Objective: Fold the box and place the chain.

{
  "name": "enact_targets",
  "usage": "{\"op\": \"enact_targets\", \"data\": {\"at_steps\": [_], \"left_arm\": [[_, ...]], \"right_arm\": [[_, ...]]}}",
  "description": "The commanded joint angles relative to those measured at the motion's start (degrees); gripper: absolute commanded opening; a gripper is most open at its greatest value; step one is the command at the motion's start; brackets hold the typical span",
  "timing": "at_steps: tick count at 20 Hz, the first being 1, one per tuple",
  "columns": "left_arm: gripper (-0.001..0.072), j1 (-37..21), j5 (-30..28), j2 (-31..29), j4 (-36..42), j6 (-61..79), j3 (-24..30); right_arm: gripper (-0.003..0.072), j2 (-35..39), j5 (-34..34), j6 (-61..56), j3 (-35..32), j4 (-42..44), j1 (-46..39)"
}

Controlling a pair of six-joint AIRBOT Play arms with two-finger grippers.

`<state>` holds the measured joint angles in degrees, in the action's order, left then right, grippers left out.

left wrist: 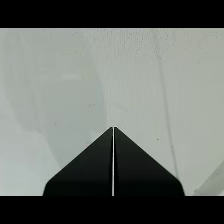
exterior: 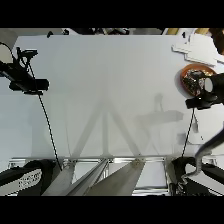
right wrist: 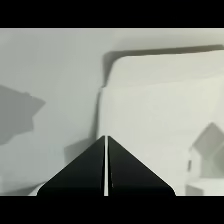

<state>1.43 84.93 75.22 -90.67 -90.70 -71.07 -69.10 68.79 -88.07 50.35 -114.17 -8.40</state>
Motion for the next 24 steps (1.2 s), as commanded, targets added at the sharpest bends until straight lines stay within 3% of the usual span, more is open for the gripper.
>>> {"op": "enact_targets", "data": {"at_steps": [1, 5, 7, 8, 14, 19, 24], "left_arm": [[0.0009, 0.0, 0.1, 0.0, 0.0, 0.0, 0.0], [0.0009, 0.0, 0.2, 0.0, 0.0, 0.0, 0.0], [0.0009, 0.0, 0.2, 0.0, 0.0, 0.0, 0.0], [0.0009, 0.0, 0.2, 0.0, 0.0, 0.0, 0.0], [0.0009, 0.0, 0.2, 0.0, 0.0, 0.0, 0.0], [0.0009, 0.0, 0.2, 0.0, 0.0, 0.0, 0.0], [0.0009, 0.0, 0.2, 0.0, 0.0, 0.0, 0.0]], "right_arm": [[0.0018, 0.0, -3.2, 3.1, 1.1, -6.7, -9.7], [0.0046, -0.1, -5.8, 3.4, 1.1, -6.1, -25.8], [0.0534, -0.3, -5.9, 10.4, 1.1, -2.6, -32.6], [0.0571, -0.4, -5.8, 13.4, 1.1, -0.9, -35.0], [0.0567, -1.0, -6.8, 16.7, 1.1, -5.7, -40.1], [0.0494, -4.8, -7.2, 16.6, 1.2, -10.7, -40.3], [0.0425, -10.4, -6.3, 20.0, 4.5, -9.9, -40.3]]}}
